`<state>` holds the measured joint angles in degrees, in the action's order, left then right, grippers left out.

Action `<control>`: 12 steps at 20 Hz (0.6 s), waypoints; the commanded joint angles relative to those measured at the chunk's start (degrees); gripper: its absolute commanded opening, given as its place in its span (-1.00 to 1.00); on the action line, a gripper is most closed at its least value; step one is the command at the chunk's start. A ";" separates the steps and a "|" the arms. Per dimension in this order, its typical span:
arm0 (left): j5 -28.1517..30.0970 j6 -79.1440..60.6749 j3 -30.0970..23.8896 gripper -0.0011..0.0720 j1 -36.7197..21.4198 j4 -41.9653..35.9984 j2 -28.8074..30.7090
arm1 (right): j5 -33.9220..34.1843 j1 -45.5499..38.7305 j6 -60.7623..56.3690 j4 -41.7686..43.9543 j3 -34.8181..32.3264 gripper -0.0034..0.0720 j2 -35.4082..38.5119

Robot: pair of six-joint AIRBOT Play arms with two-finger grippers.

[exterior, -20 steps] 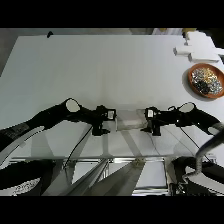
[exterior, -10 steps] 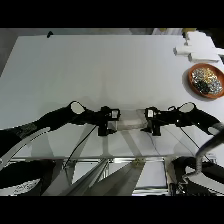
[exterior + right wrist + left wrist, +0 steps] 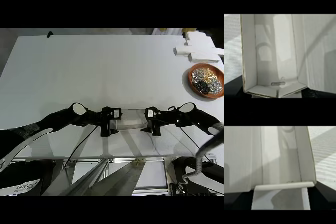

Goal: Fold the box and place the chain.

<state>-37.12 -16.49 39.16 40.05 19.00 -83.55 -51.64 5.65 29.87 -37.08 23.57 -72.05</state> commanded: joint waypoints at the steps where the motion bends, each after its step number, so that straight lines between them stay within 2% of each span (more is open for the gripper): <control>1: 1.03 -0.04 0.02 0.95 0.11 -0.66 -1.55 | 0.00 0.00 0.02 0.00 -0.02 -0.07 -0.04; 12: 1.33 -1.75 -0.02 0.94 -0.11 -3.02 -1.79 | 0.00 0.00 0.02 0.00 -0.02 -0.07 -0.04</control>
<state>-35.97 -17.34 39.16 39.99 17.39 -85.30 -51.62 5.65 29.89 -37.08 23.57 -72.05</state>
